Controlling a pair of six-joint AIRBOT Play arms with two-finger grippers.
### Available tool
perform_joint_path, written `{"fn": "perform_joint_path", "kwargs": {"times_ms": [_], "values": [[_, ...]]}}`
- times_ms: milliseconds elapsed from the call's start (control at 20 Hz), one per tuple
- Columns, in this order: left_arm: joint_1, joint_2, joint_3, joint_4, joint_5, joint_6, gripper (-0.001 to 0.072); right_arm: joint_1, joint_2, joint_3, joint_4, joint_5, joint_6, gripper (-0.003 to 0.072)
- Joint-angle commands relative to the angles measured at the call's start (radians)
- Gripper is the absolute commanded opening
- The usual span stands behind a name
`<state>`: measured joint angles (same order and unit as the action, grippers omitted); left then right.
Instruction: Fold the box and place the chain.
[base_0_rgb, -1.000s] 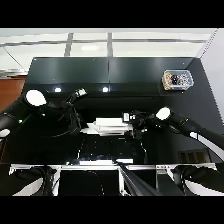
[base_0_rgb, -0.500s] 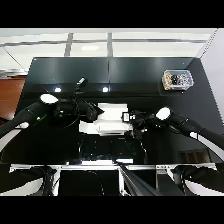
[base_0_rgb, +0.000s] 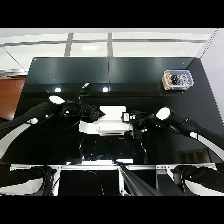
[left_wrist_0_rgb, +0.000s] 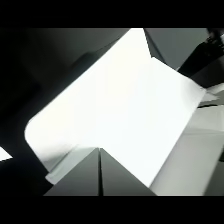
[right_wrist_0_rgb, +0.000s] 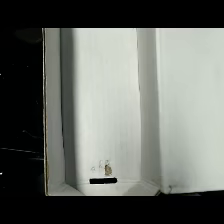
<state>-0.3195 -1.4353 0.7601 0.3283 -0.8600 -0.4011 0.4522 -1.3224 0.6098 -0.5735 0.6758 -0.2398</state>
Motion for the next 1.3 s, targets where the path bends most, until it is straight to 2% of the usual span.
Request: {"fn": "perform_joint_path", "kwargs": {"times_ms": [0, 150, 250, 400, 500, 550, 600, 650, 900, 1050, 1150, 1200, 1250], "values": [[0.029, 0.076, 0.065, 0.050, -0.082, 0.001, 0.0022, 0.001, -0.001, 0.001, 0.000, 0.000, 0.001, 0.0131], [0.076, 0.233, 0.067, 0.131, -0.136, 0.001, 0.0023, 0.001, -0.001, 0.001, 0.000, 0.000, 0.000, 0.0131], [0.084, 0.306, 0.011, 0.132, -0.135, 0.035, 0.0023, 0.001, -0.001, 0.001, 0.000, 0.000, 0.001, 0.0131], [0.084, 0.319, -0.068, 0.187, -0.135, 0.155, 0.0024, 0.001, -0.001, 0.001, 0.000, 0.000, 0.001, 0.0131], [0.083, 0.293, -0.078, 0.352, -0.137, 0.174, 0.0025, 0.001, -0.001, 0.001, 0.000, 0.000, 0.001, 0.0131], [0.083, 0.282, -0.078, 0.425, -0.133, 0.180, 0.0092, 0.001, -0.001, 0.001, 0.000, 0.000, 0.001, 0.0130], [0.080, 0.275, -0.078, 0.467, -0.126, 0.231, 0.0341, 0.001, -0.001, 0.001, 0.000, 0.000, 0.001, 0.0131], [0.071, 0.272, -0.079, 0.505, -0.105, 0.307, 0.0700, 0.001, -0.001, 0.001, 0.000, 0.000, 0.001, 0.0131], [-0.048, 0.269, -0.077, 0.629, 0.000, 0.426, 0.0710, 0.001, -0.001, 0.001, 0.000, 0.000, 0.001, 0.0130], [-0.079, 0.229, -0.077, 0.557, 0.018, 0.425, 0.0702, 0.001, -0.001, 0.001, 0.000, 0.000, 0.001, 0.0130], [-0.079, 0.203, -0.077, 0.557, 0.014, 0.425, 0.0697, 0.001, -0.001, 0.001, 0.000, 0.000, 0.001, 0.0131], [-0.080, 0.198, -0.077, 0.549, 0.011, 0.425, 0.0682, 0.001, -0.001, 0.001, 0.000, 0.000, 0.001, 0.0131], [-0.080, 0.198, -0.077, 0.544, 0.000, 0.426, 0.0607, 0.001, -0.001, 0.001, 0.000, 0.000, 0.001, 0.0130]]}}
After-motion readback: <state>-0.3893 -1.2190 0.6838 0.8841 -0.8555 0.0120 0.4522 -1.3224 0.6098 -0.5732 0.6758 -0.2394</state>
